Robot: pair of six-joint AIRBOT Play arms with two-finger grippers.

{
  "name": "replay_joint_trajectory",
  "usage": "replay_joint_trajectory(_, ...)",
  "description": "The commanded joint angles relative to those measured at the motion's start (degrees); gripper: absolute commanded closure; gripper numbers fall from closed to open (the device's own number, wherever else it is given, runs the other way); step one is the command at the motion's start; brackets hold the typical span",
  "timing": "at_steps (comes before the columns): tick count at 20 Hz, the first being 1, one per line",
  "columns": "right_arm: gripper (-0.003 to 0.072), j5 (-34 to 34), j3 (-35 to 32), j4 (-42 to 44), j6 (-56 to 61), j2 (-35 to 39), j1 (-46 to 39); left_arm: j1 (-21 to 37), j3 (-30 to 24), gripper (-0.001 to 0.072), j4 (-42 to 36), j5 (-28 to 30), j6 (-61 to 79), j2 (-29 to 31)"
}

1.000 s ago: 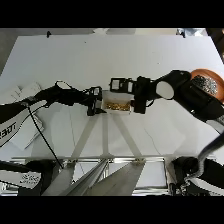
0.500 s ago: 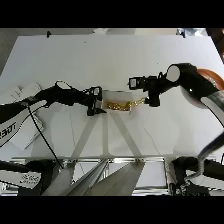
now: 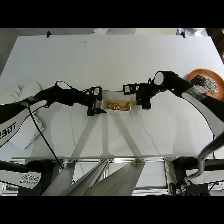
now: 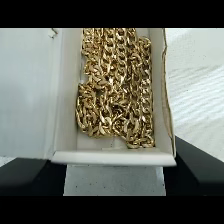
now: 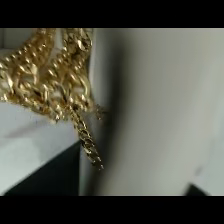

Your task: Fold the box and place the chain.

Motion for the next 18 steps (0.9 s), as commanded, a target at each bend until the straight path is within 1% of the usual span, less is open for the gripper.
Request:
replay_joint_trajectory(1, 0.0673, -1.57, -0.04, -0.92, -0.15, -0.96, 0.24, 0.0, 0.02, 0.0692, 0.02, 0.0, 0.02, 0.04)
replay_joint_trajectory(3, 0.0674, 1.29, -0.02, -0.92, -0.11, -0.13, 0.24, 0.0, 0.02, 0.0692, 0.02, 0.0, 0.02, 0.04)
replay_joint_trajectory(5, 0.0674, 2.67, -0.02, -0.87, 0.0, 2.49, 0.24, 0.0, 0.02, 0.0692, 0.02, 0.0, 0.02, 0.04)
replay_joint_trajectory(6, 0.0674, 2.71, -0.02, -0.61, 0.33, 4.46, 0.24, 0.0, 0.02, 0.0692, 0.0, 0.0, 0.02, 0.04)
replay_joint_trajectory(10, 0.0676, 2.69, -0.02, 3.69, 8.61, 14.93, 0.76, -0.02, 0.02, 0.0692, 0.02, 0.02, 0.02, 0.04)
replay_joint_trajectory(13, 0.0676, 2.62, -0.02, 3.89, 10.12, 20.87, 4.33, 0.0, 0.02, 0.0692, 0.02, 0.02, 0.02, 0.04)
replay_joint_trajectory(16, 0.0676, 1.6, -0.02, 3.85, 11.04, 21.84, 9.6, 0.0, 0.02, 0.0692, 0.0, 0.0, 0.02, 0.04)
replay_joint_trajectory(18, 0.0676, -2.62, -0.02, 3.87, 14.86, 21.35, 12.83, 0.0, 0.02, 0.0692, 0.02, 0.02, 0.02, 0.04)
